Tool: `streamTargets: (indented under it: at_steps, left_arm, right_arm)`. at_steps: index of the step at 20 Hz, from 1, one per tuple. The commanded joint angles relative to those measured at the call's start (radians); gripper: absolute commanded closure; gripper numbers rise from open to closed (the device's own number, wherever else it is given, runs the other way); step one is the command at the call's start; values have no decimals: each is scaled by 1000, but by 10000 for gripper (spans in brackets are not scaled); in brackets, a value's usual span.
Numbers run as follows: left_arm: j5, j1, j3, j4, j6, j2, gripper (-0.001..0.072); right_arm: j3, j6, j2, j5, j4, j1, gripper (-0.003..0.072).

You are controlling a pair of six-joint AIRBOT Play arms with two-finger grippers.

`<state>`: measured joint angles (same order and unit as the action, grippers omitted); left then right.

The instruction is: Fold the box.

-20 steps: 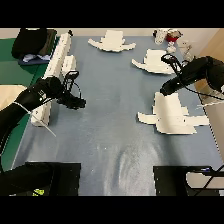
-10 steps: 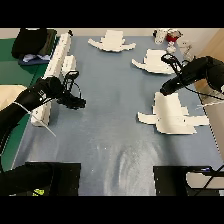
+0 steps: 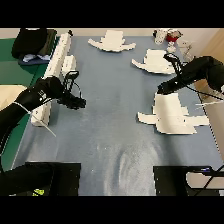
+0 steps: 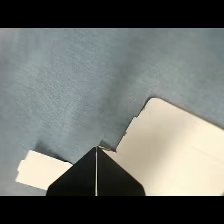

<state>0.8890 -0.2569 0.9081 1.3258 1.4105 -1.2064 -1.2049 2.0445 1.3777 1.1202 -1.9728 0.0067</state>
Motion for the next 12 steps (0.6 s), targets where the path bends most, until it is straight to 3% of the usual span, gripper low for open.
streamTargets:
  at_steps: [1, 2, 3, 4, 5, 8, 12]
  left_arm:
    - [-15, 1, 0, -40, 0, 0, 696]
    - [-17, 1, 0, -58, 0, 0, 696]
    - [-17, 1, 0, -76, 0, 0, 696]
    - [-16, 1, 0, -98, 0, 0, 696]
    - [-17, 1, 0, -122, 0, 0, 696]
    - [-10, 1, 0, -182, 0, 0, 696]
    - [-3, 1, 0, -281, -7, 0, 696]
  right_arm:
    - [-1, -349, 1, 20, 3, 1, 680]
    - [-11, -436, 1, 8, 76, -3, 678]
    - [-37, -513, 3, 20, 188, -14, 617]
    - [-77, -592, 7, 57, 320, -37, 456]
    - [-124, -621, 18, 105, 426, -73, 394]
    - [-238, -622, 72, 254, 575, -251, 384]
    - [-243, -462, 158, 329, 455, -517, 383]
